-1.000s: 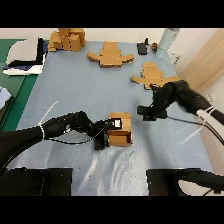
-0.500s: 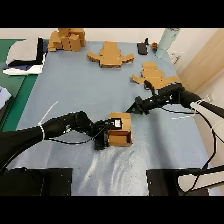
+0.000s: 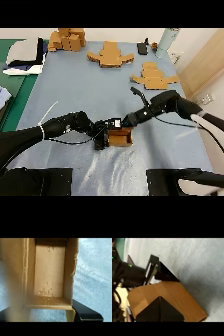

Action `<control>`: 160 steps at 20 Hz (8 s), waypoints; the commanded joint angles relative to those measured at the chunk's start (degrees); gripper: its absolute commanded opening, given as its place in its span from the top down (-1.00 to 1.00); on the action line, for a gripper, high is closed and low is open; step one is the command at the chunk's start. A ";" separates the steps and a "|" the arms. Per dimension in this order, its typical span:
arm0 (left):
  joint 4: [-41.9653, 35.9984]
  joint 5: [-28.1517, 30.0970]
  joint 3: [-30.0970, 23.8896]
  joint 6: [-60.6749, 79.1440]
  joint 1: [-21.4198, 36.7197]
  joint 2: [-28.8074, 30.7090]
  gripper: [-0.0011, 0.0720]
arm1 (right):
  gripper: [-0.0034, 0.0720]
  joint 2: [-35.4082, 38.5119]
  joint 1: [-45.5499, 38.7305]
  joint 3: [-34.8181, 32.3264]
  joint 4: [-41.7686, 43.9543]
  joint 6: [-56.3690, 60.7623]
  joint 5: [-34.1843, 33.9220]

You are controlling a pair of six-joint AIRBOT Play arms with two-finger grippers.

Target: Fold the box.

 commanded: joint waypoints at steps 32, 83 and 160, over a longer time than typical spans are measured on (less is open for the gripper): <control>0.02 0.02 0.04 0.02 0.00 -0.04 -0.20 | -0.26 30.58 45.88 -16.33 -71.78 26.18 33.05; 0.02 0.00 0.04 0.02 0.00 -0.02 -0.20 | -0.46 25.73 45.13 -16.50 -73.61 23.78 37.29; 0.02 0.00 0.04 0.02 0.00 -0.04 -0.20 | -0.26 26.14 49.09 -17.05 -74.71 23.96 36.13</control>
